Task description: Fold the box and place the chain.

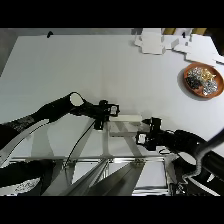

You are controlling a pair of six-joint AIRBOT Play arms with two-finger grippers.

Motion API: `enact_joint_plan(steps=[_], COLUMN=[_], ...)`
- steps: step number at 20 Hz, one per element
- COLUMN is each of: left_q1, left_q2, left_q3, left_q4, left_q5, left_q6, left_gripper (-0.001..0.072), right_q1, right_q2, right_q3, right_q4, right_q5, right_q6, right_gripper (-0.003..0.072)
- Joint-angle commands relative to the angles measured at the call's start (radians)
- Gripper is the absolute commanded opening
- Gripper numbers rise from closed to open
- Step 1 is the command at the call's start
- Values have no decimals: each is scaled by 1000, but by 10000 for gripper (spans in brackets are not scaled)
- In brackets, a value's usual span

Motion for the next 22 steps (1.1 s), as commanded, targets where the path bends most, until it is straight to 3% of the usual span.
enact_joint_plan(steps=[1,12,18,22], left_q1=[0,0,0,0], left_q2=[1,1,1,1], left_q3=[0,0,0,0], left_q4=[0,0,0,0], left_q5=[1,1,1,0], left_q6=[1,1,1,1], left_gripper=[11,11,11,11], right_q1=[-101,-328,-473,-499], right_q2=[-2,-129,-187,-241], right_q3=[19,51,55,56], right_q4=[209,705,800,950], right_q5=[24,124,218,260], right_q6=[-211,-794,-1009,-1130], right_gripper=[680,680,679,679])
